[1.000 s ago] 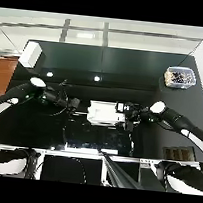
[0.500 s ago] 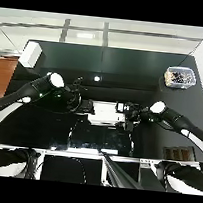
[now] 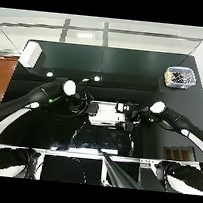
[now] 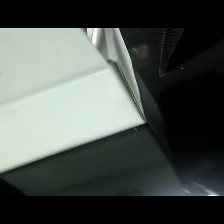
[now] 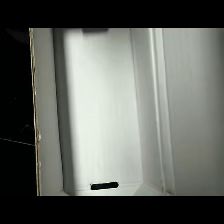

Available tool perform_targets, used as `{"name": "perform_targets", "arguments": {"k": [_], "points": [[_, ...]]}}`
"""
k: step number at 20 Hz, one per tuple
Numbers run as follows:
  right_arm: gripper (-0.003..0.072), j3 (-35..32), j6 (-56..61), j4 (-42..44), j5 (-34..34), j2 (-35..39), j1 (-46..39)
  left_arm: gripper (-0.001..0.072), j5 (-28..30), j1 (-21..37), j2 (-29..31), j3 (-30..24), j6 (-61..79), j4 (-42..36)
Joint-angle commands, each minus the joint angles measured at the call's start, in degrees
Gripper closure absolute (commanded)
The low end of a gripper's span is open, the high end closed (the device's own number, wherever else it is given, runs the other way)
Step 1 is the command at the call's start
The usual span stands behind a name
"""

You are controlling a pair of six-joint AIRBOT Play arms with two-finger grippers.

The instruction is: Fold the box and place the chain.

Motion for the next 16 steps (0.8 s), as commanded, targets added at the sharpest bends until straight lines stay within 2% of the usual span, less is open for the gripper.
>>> {"name": "perform_targets", "arguments": {"k": [1, 3, 4, 5, 6, 12, 16], "points": [[0.0200, 0.0, 0.0, 0.0, 0.0, 0.0, 0.0, 0.0228, 0.1, -6.1, 0.0, 2.5, -16.4, 17.3], [0.0200, 0.0, 0.0, 0.0, 0.0, 0.0, 0.0, 0.0229, -1.3, -8.0, -0.1, 2.7, -21.6, 20.4], [0.0200, 0.0, 0.0, 0.0, 0.0, 0.0, 0.0, 0.0253, -1.7, -8.0, -0.2, 2.7, -22.7, 19.9], [0.0200, 0.0, 0.0, 0.0, 0.0, 0.0, 0.0, 0.0318, -1.9, -8.0, -0.2, 2.7, -23.2, 19.7], [0.0200, 0.0, 0.0, 0.0, 0.0, 0.0, 0.0, 0.0325, -2.7, -8.0, -0.4, 2.9, -24.0, 19.8], [0.0200, 0.0, 0.0, 0.0, 0.0, 0.0, 0.0, 0.0325, -5.5, -10.2, -5.4, 8.3, -25.0, 19.5], [0.0200, 0.0, 0.0, 0.0, 0.0, 0.0, 0.0, 0.0325, -5.8, -10.4, -6.1, 9.0, -27.1, 18.3]]}}
